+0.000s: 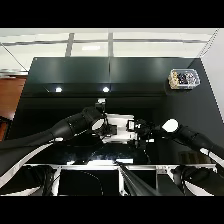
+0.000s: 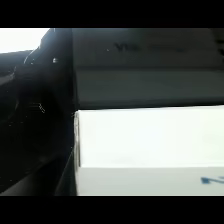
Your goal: Fold the box and place the chain.
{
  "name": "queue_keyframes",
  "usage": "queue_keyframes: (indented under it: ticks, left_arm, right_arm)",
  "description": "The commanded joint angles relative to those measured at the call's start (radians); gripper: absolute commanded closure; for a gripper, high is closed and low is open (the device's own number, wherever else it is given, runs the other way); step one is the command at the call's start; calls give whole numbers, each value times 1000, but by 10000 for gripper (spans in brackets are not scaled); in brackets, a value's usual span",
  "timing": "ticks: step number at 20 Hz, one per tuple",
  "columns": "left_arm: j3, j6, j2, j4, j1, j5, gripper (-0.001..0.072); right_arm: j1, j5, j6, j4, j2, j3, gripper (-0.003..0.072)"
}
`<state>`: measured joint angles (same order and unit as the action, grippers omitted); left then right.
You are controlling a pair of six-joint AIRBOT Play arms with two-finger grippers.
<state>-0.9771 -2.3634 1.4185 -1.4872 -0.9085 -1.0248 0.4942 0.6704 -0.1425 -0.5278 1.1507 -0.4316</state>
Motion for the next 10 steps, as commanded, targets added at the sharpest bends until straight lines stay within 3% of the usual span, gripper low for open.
queue_keyframes:
  ticks: [1, 2, 4, 7, 8, 10]
  left_arm:
    - [-1, -1, 3, -5, 0, -6, 461]
    - [-1, 0, 3, -5, 0, -5, 559]
    - [-1, 2, 3, -5, 0, 5, 684]
    - [-1, 3, 3, -5, 0, 20, 685]
    - [-1, 7, 3, -5, 0, 15, 685]
    - [-1, 7, 3, -7, 2, 1, 685]
  right_arm:
    - [0, -2, 1, 0, 0, 0, 201]
    - [0, -2, 1, 0, 0, 0, 201]
    - [0, -2, 1, 1, 0, 0, 201]
    - [0, -1, 5, 0, 0, 0, 186]
    - [0, -1, 10, 0, -3, 0, 24]
    - [0, 37, 51, -5, -31, -11, 19]
